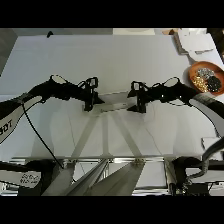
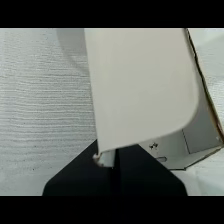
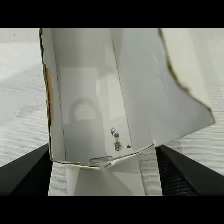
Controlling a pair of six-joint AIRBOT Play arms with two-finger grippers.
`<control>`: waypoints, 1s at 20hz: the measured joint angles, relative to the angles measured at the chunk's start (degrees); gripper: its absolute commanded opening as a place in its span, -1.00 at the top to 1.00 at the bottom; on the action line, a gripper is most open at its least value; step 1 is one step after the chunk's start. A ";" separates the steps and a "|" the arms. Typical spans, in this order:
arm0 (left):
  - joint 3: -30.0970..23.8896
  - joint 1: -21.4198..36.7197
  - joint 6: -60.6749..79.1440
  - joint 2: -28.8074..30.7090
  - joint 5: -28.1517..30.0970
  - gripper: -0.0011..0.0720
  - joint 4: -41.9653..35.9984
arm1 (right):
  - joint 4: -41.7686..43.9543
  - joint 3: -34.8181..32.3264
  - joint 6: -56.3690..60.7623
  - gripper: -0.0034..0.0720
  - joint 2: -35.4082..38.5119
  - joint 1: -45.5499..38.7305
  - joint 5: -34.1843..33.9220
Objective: Fold the box and place the chain.
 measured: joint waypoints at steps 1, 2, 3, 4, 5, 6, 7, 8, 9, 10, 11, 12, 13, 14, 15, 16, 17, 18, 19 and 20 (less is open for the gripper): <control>0.00 -0.02 0.00 0.00 0.00 0.93 0.00 | -0.02 0.00 -0.28 -0.95 -0.50 0.00 0.26; 0.00 -0.02 0.00 0.00 0.02 0.93 0.00 | 0.07 0.00 -0.70 -0.95 -0.92 0.00 0.85; 0.00 -0.02 0.00 0.00 0.00 0.93 0.02 | 0.13 0.00 -1.07 -0.95 -1.22 0.00 1.38; 0.00 -0.02 0.00 0.00 -0.02 0.93 0.02 | 0.37 0.00 -1.36 -0.95 -1.46 0.00 1.70; 0.00 -0.02 0.00 0.00 -0.02 0.93 0.02 | 0.68 0.00 -1.64 -0.95 -1.64 0.00 1.92; 0.00 -0.02 0.00 0.00 -0.02 0.93 0.02 | 1.07 0.00 -2.19 -0.95 -1.81 0.02 2.19; 0.00 -0.02 0.00 0.00 -0.02 0.93 0.02 | 1.60 0.00 -2.78 -0.95 -1.95 0.11 2.25; 0.00 -0.02 0.00 0.00 -0.02 0.93 0.02 | 2.16 0.00 -3.10 -0.95 -2.10 0.33 2.25; 0.00 -0.02 0.00 -0.02 -0.02 0.93 0.02 | 2.62 0.02 -3.45 -0.95 -2.29 0.59 2.23; 0.00 -0.02 0.00 0.00 -0.02 0.93 0.02 | 2.89 0.00 -3.76 -0.95 -2.45 0.87 2.08; 0.00 -0.02 0.00 0.00 -0.02 0.93 0.02 | 3.02 0.00 -3.89 -0.95 -2.62 1.11 1.90; 0.00 -0.02 0.00 0.00 -0.02 0.93 0.02 | 2.97 0.00 -3.87 -0.95 -2.82 1.31 1.57; 0.00 -0.02 0.00 0.00 -0.02 0.93 0.02 | 2.75 0.02 -3.37 -0.95 -2.99 1.44 0.92; 0.00 -0.02 0.00 0.00 -0.02 0.93 0.02 | 2.38 0.02 -2.75 -0.95 -3.17 1.55 -0.11; 0.00 -0.02 -0.02 0.00 -0.02 0.93 0.02 | 2.01 0.00 -2.23 -0.95 -3.28 1.62 -0.92; 0.00 -0.02 -0.02 0.00 -0.02 0.93 0.00 | 1.79 0.00 -1.66 -0.95 -3.37 1.66 -1.36; 0.00 -0.02 -0.02 -0.02 0.00 0.93 0.00 | 1.75 0.00 -1.42 -0.95 -3.43 1.70 -1.46; 0.00 -0.02 -0.02 0.00 -0.02 0.93 0.00 | 1.77 0.00 -1.22 -0.95 -3.48 1.73 -1.40; 0.00 -0.02 -0.02 0.00 0.00 0.93 0.02 | 1.79 -0.09 -1.01 -0.95 -3.54 1.75 -1.07; 0.00 -0.02 -0.02 -0.02 0.00 0.93 0.02 | 1.75 -0.11 -0.83 -0.95 -3.56 1.75 -0.70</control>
